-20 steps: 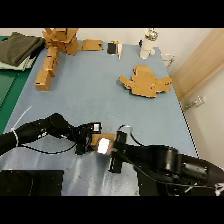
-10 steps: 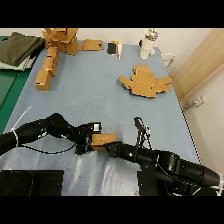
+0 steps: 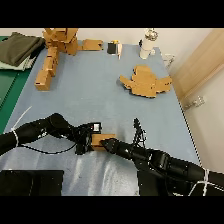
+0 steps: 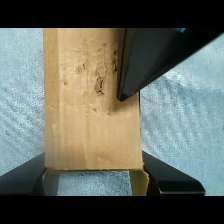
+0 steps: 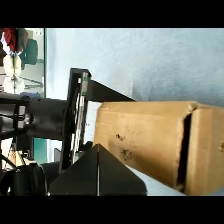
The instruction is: Fold the box.
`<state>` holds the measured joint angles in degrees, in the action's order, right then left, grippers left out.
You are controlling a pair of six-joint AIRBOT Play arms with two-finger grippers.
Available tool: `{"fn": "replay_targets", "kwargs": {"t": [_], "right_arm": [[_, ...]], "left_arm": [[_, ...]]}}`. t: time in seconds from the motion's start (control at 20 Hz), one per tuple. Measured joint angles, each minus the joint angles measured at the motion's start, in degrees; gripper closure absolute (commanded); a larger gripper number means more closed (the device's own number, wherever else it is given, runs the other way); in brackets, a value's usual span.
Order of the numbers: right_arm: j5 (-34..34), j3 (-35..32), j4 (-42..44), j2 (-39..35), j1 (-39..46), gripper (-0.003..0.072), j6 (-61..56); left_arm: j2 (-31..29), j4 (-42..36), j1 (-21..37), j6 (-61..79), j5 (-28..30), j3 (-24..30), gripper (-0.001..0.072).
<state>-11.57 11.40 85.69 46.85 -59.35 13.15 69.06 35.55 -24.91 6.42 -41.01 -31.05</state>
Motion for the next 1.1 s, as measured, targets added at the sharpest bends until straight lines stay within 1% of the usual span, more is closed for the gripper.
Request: {"fn": "replay_targets", "kwargs": {"t": [0.25,0.5,0.65,0.8,0.9,0.95,1.0,1.05,1.1], "right_arm": [[2.82,-0.07,0.00,0.96,-0.22,0.0684,-0.70],[3.54,-0.04,0.02,2.73,-0.24,0.0684,-0.70],[4.15,0.52,-2.56,3.02,-0.24,0.0684,-0.42],[7.30,1.46,-6.10,1.29,-0.31,0.0684,-0.22],[9.42,2.62,-8.28,-1.70,-0.28,0.0684,-0.15],[12.15,3.58,-9.84,-3.80,-0.28,0.0685,-0.11],[16.76,4.83,-11.47,-6.01,-0.31,0.0684,0.04],[22.25,6.29,-12.87,-7.98,-0.28,0.0685,0.85],[29.99,8.00,-14.21,-9.66,-0.17,0.0684,2.43]], "left_arm": [[0.00,0.00,0.00,0.00,0.00,0.00,0.0245],[0.00,0.00,0.00,0.00,0.00,0.00,0.0245],[0.00,0.02,0.00,0.00,0.00,0.00,0.0245],[0.00,0.00,0.00,-0.02,0.00,0.00,0.0245],[0.00,0.00,0.00,-0.02,0.00,0.00,0.0245],[0.00,0.00,0.00,-0.02,0.00,0.00,0.0245],[0.00,-0.02,0.00,0.00,0.00,0.00,0.0245],[0.00,0.00,0.00,-0.02,0.00,0.00,0.0245],[0.00,0.00,0.00,-0.02,0.00,0.00,0.0245]]}}
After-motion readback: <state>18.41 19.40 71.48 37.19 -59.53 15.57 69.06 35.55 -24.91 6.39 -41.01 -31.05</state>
